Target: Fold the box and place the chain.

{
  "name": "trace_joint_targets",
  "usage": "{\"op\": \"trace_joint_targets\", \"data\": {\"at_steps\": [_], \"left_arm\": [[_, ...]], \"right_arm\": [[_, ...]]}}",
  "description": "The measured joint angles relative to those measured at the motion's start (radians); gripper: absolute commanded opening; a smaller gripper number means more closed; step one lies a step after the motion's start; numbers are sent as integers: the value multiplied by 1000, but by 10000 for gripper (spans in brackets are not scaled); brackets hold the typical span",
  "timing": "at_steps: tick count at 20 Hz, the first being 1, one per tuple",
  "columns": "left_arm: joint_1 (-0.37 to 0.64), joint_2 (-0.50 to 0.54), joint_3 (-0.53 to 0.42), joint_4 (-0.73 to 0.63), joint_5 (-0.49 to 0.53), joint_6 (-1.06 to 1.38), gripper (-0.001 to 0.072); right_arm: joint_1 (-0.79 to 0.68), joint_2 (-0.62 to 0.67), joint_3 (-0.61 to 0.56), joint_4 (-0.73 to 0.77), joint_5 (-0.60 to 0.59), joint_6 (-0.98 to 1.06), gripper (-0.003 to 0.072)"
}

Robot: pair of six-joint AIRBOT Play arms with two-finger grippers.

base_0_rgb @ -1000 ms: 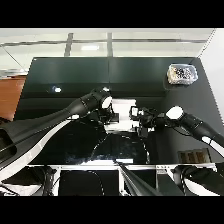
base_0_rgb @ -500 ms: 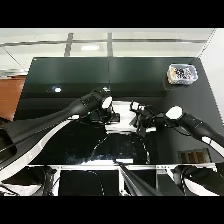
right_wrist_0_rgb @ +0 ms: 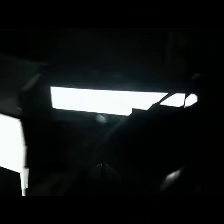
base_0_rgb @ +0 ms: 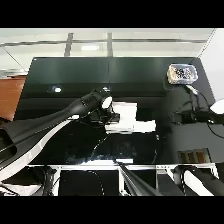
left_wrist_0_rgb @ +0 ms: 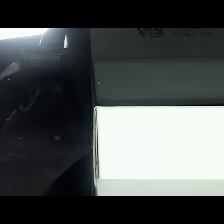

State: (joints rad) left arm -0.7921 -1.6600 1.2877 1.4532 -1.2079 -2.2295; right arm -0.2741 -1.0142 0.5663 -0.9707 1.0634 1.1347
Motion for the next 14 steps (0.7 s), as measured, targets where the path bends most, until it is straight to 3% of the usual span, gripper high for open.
{"op": "trace_joint_targets", "data": {"at_steps": [3,9,11,14], "left_arm": [[0,0,0,0,-1,0,28],[1,0,0,1,-4,0,28],[1,0,0,0,-4,0,28],[1,0,0,0,-4,0,28]], "right_arm": [[-34,-81,-96,181,5,16,16],[193,-230,-105,431,-35,-63,41],[235,-247,-71,453,-36,-80,663],[266,-259,-7,463,20,-93,652]]}}
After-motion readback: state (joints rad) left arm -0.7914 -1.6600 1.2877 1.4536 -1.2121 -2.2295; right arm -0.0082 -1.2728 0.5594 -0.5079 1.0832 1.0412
